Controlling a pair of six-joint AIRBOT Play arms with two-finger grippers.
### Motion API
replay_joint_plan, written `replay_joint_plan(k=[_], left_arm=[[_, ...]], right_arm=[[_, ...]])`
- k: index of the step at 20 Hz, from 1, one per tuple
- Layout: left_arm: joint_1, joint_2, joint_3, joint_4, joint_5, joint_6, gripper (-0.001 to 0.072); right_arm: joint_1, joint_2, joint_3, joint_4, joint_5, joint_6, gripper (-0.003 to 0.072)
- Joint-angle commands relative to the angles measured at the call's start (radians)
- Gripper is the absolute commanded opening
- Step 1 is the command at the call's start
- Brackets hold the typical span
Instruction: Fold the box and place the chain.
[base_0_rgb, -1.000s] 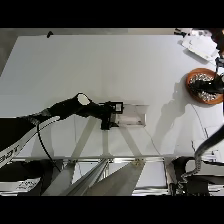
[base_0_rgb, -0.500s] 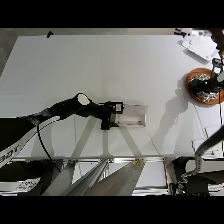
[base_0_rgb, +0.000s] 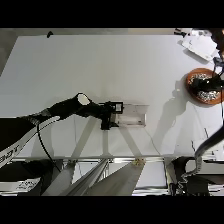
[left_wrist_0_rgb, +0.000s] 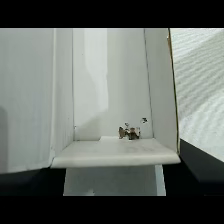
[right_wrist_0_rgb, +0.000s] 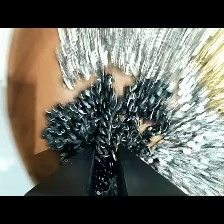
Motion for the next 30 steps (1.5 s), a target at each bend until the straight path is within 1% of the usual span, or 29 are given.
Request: replay_joint_plan(k=[1, 6, 10, 14, 16, 20, 24, 26, 27, 30], left_arm=[[0.000, 0.001, 0.000, 0.000, 0.000, 0.000, 0.0254], [0.000, 0.001, 0.000, 0.000, 0.000, 0.000, 0.0254], [0.000, 0.001, 0.000, 0.000, 0.000, 0.000, 0.0254], [0.000, 0.001, 0.000, 0.000, 0.000, 0.000, 0.0254], [0.000, 0.001, 0.000, 0.000, 0.000, 0.000, 0.0254], [0.000, 0.001, 0.000, 0.000, 0.000, 0.000, 0.0254], [0.000, 0.001, 0.000, 0.000, 0.000, 0.000, 0.0254], [0.000, 0.001, 0.000, 0.000, 0.000, 0.000, 0.0254], [0.000, 0.001, 0.000, 0.000, 0.000, 0.000, 0.0254], [0.000, 0.001, 0.000, 0.000, 0.001, 0.000, 0.0254]], right_arm=[[0.000, 0.127, 0.000, 0.010, 0.024, -0.014, 0.0004], [0.000, 0.317, 0.000, 0.053, 0.133, -0.039, 0.0004], [0.000, 0.457, 0.000, 0.187, 0.254, -0.134, 0.0004], [0.003, 0.618, 0.000, 0.238, 0.371, -0.141, 0.0004], [0.003, 0.691, 0.000, 0.286, 0.437, -0.161, 0.0004], [0.003, 0.799, 0.000, 0.398, 0.550, -0.161, 0.0004], [0.003, 0.867, -0.009, 0.410, 0.668, -0.161, 0.0004], [0.003, 0.914, -0.054, 0.428, 0.710, -0.182, 0.0004], [0.003, 0.943, -0.093, 0.438, 0.711, -0.184, 0.0004], [0.003, 1.031, -0.264, 0.460, 0.684, -0.187, 0.0004]])
